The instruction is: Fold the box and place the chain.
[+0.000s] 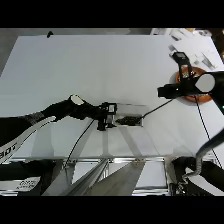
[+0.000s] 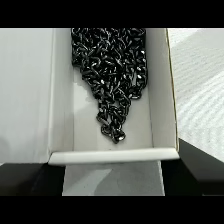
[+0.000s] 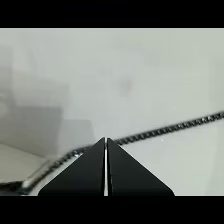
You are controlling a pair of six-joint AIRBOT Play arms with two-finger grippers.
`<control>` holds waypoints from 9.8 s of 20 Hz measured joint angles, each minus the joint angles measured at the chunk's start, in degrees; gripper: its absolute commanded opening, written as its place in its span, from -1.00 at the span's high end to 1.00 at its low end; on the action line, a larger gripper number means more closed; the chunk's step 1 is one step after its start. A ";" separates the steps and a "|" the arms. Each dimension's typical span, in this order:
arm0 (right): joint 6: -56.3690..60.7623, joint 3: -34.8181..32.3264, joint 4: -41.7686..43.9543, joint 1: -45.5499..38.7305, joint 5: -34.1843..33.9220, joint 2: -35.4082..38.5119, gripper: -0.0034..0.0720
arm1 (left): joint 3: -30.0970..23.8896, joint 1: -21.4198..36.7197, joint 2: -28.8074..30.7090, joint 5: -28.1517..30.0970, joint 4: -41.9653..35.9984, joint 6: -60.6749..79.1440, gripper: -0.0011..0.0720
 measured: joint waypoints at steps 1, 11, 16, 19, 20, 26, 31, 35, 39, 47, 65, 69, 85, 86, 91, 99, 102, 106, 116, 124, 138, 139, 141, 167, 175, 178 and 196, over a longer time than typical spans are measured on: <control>0.57 -0.48 -0.79 -0.13 -0.07 -1.90 0.02 | 0.00 0.00 0.00 0.00 0.00 0.00 0.12; 3.34 -1.90 -3.45 -0.39 -1.03 -14.84 0.07 | 0.00 0.02 0.00 0.00 0.00 0.00 0.12; 3.78 -1.95 -3.76 -0.39 -1.62 -16.92 0.34 | 0.00 0.00 0.00 0.00 0.00 0.00 0.12; 4.81 -1.95 -3.98 -0.39 -1.62 -17.25 0.77 | 0.00 0.00 0.00 0.00 0.00 0.00 0.12; 4.87 -1.95 -4.07 -0.42 -1.57 -17.29 0.87 | 0.00 0.00 0.00 0.00 0.00 0.00 0.12; 2.10 -1.97 -4.22 0.37 1.20 -14.32 0.87 | 0.00 0.00 0.00 0.00 0.00 0.00 0.12; 0.50 -1.99 -3.34 2.71 4.96 -4.04 0.87 | 0.00 0.00 0.00 0.00 0.00 0.00 0.12; 0.20 -2.01 0.09 6.99 8.15 6.03 0.87 | 0.00 0.00 0.00 0.00 0.00 -0.02 0.12; 0.11 -2.01 6.05 12.00 9.20 13.73 0.87 | 0.00 0.00 0.00 0.00 0.00 0.00 0.12; 0.50 -2.03 14.58 22.05 3.58 17.31 0.87 | 0.00 0.02 0.00 0.00 0.00 0.00 0.12; -3.96 2.69 13.31 8.79 1.09 12.39 0.87 | 0.00 0.00 0.00 0.00 0.00 0.00 0.12; -4.33 2.56 7.58 3.32 2.29 8.00 0.87 | 0.00 0.00 0.00 0.00 0.00 0.00 0.12; -8.02 -2.64 2.97 1.44 -2.73 -12.63 0.20 | 0.00 0.00 0.00 0.00 0.00 0.00 0.12; -8.15 -2.73 2.69 1.88 -2.91 -13.29 0.20 | 0.00 0.00 0.00 0.00 0.00 0.00 0.12; -8.50 -2.75 0.37 4.28 -3.78 -15.82 0.25 | 0.00 0.00 0.00 0.00 0.00 0.00 0.12; -8.55 -3.02 -0.85 4.98 -4.17 -16.59 0.75 | 0.00 0.00 0.00 0.00 0.00 0.00 0.12; -8.57 -4.15 -0.92 4.98 -3.98 -16.55 0.87 | 0.00 0.00 0.00 0.00 0.00 0.00 0.12; -8.55 -5.14 -1.49 5.01 -2.32 -14.32 0.87 | 0.00 0.00 0.00 0.00 0.00 0.00 0.12; -9.25 -5.27 2.84 4.98 4.11 6.29 0.87 | 0.00 0.00 0.00 0.00 0.00 -0.02 0.12; -14.60 -5.27 25.99 6.08 8.09 16.59 0.87 | 0.00 0.00 0.00 0.00 0.00 0.00 0.12; -13.53 -5.22 27.41 19.74 -5.03 6.58 0.35 | 0.00 0.00 0.00 0.00 0.00 0.00 0.12; -12.90 -4.90 26.51 19.74 -4.11 6.23 0.36 | 0.00 0.00 0.00 0.00 0.00 -0.02 0.12; -12.39 -3.34 25.38 19.08 -2.01 5.81 0.38 | 0.00 0.00 0.00 0.00 0.00 -0.02 0.12; -28.30 9.86 14.71 15.39 7.76 -11.76 0.87 | 0.00 0.00 0.00 0.00 0.00 -0.02 0.12; -39.98 -1.99 18.29 19.17 4.68 -1.68 0.43 | 0.00 0.00 0.00 0.00 0.02 0.00 0.12; -41.99 -3.85 19.43 19.69 3.13 -0.42 0.36 | 0.00 0.00 0.00 0.00 0.00 0.00 0.12; -50.82 -4.90 14.73 25.83 -2.27 -0.15 0.27 | 0.00 0.00 0.00 0.00 0.00 -0.02 0.12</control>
